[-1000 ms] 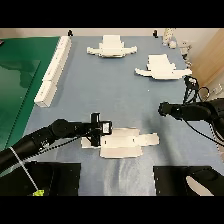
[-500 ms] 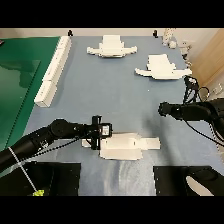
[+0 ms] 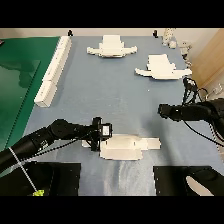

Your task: Fold the box.

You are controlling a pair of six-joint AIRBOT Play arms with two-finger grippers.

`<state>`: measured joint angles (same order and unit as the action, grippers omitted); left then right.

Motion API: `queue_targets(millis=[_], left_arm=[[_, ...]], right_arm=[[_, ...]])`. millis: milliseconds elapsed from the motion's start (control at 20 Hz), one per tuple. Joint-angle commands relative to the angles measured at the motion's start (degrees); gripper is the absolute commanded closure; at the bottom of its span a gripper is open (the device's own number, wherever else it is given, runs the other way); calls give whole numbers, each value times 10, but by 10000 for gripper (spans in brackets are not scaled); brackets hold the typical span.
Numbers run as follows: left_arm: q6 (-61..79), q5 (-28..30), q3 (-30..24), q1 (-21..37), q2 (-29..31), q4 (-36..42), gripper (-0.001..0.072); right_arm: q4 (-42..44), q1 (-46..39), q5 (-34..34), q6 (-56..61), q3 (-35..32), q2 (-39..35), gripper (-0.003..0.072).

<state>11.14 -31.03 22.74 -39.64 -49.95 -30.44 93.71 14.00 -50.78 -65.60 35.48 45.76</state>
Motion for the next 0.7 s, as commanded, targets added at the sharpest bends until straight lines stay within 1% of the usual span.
queue_targets(millis=[0, 100, 150, 250, 350, 450, 550, 600, 650], left_arm=[[-1, 6, 0, 0, 0, 0, 693], [-1, 6, 0, 0, 0, 0, 693], [-1, 6, 0, 0, 0, 0, 693], [-1, 6, 0, 0, 0, 0, 693], [-1, 5, 0, 0, 0, 0, 693], [-1, 6, 0, 0, 0, 0, 693], [-1, 6, 0, 0, 0, 0, 693], [-1, 6, 0, 0, 0, 0, 693], [-1, 6, 0, 0, 0, 0, 693]], right_arm=[[80, 1, -62, -75, 0, -1, 682], [147, 2, -124, -134, 0, -1, 682], [168, 12, -156, -146, 0, -3, 683], [177, 68, -201, -141, 0, -22, 683], [176, 156, -207, -100, -1, -54, 684], [160, 270, -202, -69, -6, -88, 684], [121, 400, -171, -67, -26, -113, 682], [108, 461, -153, -103, -40, -117, 667], [88, 520, -127, -134, -56, -114, 458]])
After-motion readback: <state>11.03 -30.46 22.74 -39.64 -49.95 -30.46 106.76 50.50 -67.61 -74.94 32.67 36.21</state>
